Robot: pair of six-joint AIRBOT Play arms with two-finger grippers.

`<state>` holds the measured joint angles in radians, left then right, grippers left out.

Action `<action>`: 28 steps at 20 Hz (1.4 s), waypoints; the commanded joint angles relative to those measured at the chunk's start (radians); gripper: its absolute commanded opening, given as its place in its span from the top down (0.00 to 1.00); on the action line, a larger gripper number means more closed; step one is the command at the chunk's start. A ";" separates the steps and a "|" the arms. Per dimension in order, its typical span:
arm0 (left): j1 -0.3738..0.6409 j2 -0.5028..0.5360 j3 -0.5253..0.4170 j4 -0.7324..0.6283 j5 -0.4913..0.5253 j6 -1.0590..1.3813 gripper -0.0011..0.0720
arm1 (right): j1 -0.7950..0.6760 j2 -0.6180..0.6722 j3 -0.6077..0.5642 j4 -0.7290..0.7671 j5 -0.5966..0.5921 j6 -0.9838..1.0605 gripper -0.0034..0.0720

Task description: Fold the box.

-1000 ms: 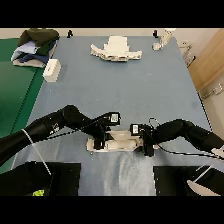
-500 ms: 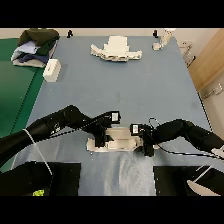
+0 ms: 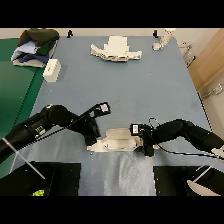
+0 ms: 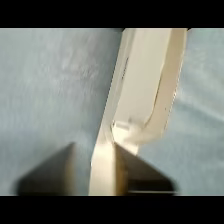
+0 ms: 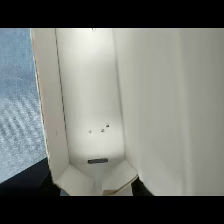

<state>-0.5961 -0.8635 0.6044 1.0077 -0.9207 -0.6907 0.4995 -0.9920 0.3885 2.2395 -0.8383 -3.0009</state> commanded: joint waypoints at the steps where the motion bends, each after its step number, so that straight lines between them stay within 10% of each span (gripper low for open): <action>1: 0.022 0.096 0.000 0.058 -0.220 -0.292 0.97 | 0.000 0.000 0.000 0.000 0.000 0.000 0.28; 7: -0.063 -0.060 0.033 -0.439 0.013 -0.356 0.97 | 0.000 0.000 0.000 0.000 0.000 0.000 0.28; 20: 0.103 -0.448 0.156 -0.409 0.132 -0.442 0.97 | 0.000 0.000 0.000 0.000 0.000 0.000 0.28; 28: 0.105 -0.454 0.179 -0.427 0.075 -0.370 0.97 | 0.000 0.000 0.000 0.000 0.000 0.000 0.28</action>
